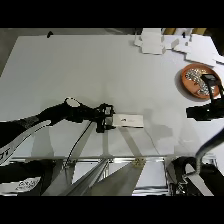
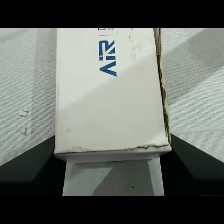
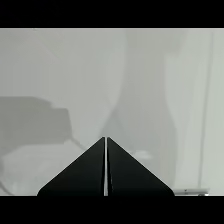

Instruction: Fold the box and place the chain.

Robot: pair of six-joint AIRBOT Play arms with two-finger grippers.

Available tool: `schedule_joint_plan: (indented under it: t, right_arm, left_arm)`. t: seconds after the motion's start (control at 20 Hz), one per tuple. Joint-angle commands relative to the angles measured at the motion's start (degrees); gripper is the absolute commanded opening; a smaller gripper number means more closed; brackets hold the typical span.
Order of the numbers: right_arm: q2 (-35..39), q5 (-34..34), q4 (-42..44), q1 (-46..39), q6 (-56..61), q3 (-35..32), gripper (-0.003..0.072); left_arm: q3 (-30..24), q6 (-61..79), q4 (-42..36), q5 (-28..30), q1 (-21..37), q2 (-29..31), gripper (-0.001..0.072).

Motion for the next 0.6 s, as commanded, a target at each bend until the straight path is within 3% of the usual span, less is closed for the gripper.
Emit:
schedule_joint_plan:
  t: [0.0,0.55]
  right_arm:
    - [-0.7,1.4,1.2,-5.9,-0.3,-0.1,0.0023]
    - [-0.7,1.4,1.2,-5.9,-0.3,-0.1,0.0023]
  left_arm:
    - [0.0,0.0,0.0,0.0,0.0,0.0,0.0490]
    - [0.0,0.1,-0.9,-0.1,0.0,0.0,0.0485]
